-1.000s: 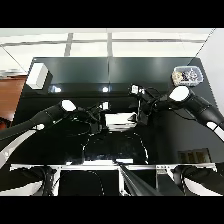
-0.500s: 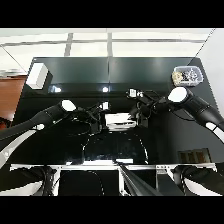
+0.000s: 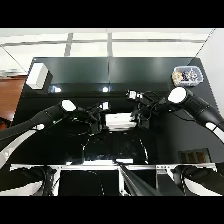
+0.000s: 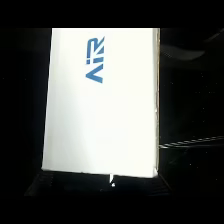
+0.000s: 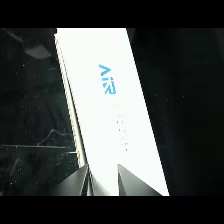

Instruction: Fold the box and place the chain.

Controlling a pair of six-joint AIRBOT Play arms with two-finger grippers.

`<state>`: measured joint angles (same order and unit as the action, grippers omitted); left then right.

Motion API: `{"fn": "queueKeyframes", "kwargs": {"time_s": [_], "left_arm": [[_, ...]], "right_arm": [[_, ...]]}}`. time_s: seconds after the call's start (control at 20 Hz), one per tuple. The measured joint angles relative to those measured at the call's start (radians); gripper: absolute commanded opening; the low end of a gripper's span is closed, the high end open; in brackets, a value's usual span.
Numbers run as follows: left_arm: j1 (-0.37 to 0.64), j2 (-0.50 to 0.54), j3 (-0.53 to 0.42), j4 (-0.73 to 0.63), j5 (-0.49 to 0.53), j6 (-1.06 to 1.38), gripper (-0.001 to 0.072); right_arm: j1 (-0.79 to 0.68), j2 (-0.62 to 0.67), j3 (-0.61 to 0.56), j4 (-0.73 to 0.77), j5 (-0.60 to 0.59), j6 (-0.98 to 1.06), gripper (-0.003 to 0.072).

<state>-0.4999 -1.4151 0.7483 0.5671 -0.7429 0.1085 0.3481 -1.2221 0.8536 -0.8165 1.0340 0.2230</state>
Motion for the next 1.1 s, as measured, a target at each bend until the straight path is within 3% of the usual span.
{"fn": "queueKeyframes", "kwargs": {"time_s": [0.4, 0.6, 0.65, 0.7, 0.9, 1.1], "left_arm": [[0.0, 0.0, 0.0, 0.0, 0.001, 0.001, 0.0403], [0.0, 0.0, 0.0, 0.0, 0.001, 0.0, 0.0404], [0.0, 0.0, 0.0, 0.0, 0.001, 0.0, 0.0404], [0.0, 0.0, 0.0, 0.0, 0.001, 0.0, 0.0403], [0.0, 0.0, 0.0, 0.0, 0.001, 0.0, 0.0403], [0.0, 0.0, 0.0, 0.0, 0.001, 0.0, 0.0404]], "right_arm": [[-0.002, 0.01, -0.024, -0.003, 0.007, 0.026, 0.0199], [-0.052, 0.059, -0.021, -0.004, 0.063, 0.158, 0.0197], [-0.071, 0.071, -0.021, -0.002, 0.093, 0.214, 0.0173], [-0.089, 0.08, -0.023, 0.013, 0.127, 0.294, 0.0013], [-0.109, 0.079, -0.056, 0.199, 0.163, 0.57, 0.0011], [-0.081, 0.01, -0.071, 0.35, 0.085, 0.693, 0.0011]]}}
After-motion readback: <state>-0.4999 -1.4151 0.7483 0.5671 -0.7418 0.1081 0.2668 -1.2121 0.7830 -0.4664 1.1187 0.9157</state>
